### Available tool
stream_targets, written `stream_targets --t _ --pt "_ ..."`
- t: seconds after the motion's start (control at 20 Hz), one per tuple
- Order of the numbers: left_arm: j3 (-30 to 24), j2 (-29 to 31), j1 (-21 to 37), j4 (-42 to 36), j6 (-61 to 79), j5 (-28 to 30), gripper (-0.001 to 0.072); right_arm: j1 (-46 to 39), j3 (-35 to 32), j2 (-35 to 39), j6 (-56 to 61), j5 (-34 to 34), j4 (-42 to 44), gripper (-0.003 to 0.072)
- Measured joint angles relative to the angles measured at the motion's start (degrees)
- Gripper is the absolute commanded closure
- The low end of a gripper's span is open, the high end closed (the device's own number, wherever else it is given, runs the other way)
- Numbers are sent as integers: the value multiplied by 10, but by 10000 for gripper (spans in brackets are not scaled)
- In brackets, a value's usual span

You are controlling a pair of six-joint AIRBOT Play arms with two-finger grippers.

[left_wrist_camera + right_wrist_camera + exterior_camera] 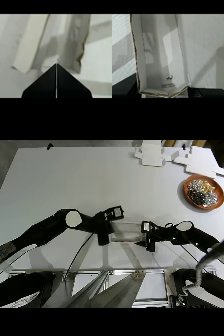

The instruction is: Fold the box and place the chain.

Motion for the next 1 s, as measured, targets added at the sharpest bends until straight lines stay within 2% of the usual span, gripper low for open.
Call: stream_targets --t 0.4,0.45,0.55,0.6,1.0 --pt "-23 5 49 72 -46 -83 698 0 0 0 0 0 0 390" --pt "-24 5 55 75 -42 -85 658 0 0 0 0 0 0 390" --pt "-31 5 65 78 0 -88 370 0 0 0 0 0 0 390" --pt "-38 5 68 76 33 -88 338 0 0 0 0 0 0 390" --pt "-74 5 75 -30 294 -9 338 0 0 0 0 0 0 390"
